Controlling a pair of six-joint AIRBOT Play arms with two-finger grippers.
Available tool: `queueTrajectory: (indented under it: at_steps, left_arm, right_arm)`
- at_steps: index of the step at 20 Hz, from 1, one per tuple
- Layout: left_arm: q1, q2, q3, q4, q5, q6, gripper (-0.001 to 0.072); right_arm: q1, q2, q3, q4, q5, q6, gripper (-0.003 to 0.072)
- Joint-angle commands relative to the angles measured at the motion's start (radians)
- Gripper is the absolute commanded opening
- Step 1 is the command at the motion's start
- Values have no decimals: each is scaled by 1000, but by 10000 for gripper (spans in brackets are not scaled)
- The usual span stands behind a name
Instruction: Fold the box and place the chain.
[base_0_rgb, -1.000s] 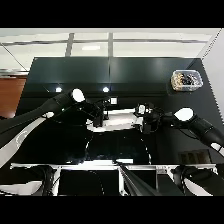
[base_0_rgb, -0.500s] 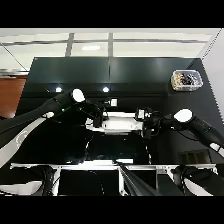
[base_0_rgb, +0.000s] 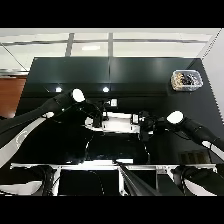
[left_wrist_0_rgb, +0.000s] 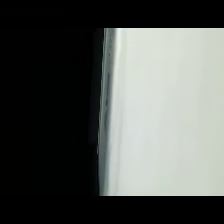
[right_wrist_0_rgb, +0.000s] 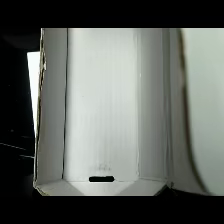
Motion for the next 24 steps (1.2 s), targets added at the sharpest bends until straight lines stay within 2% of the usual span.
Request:
queueTrajectory:
  at_steps: [1,17,18,20,23,24]
  left_arm:
    - [0,0,0,-3,1,0,32]
    - [0,0,0,-3,1,-8,32]
    - [0,0,0,-3,0,-8,32]
    - [2,0,2,-3,-1,-31,32]
    - [1,2,4,-3,-3,-92,38]
    - [2,6,4,-1,-5,-92,166]
  right_arm:
    - [7,-15,0,25,-45,-1,701]
    - [7,-57,8,20,-43,5,701]
    - [7,-57,8,20,-43,4,675]
    - [7,-57,8,20,-42,4,491]
    - [7,-57,8,17,-42,4,488]
    - [7,-57,8,16,-42,4,488]
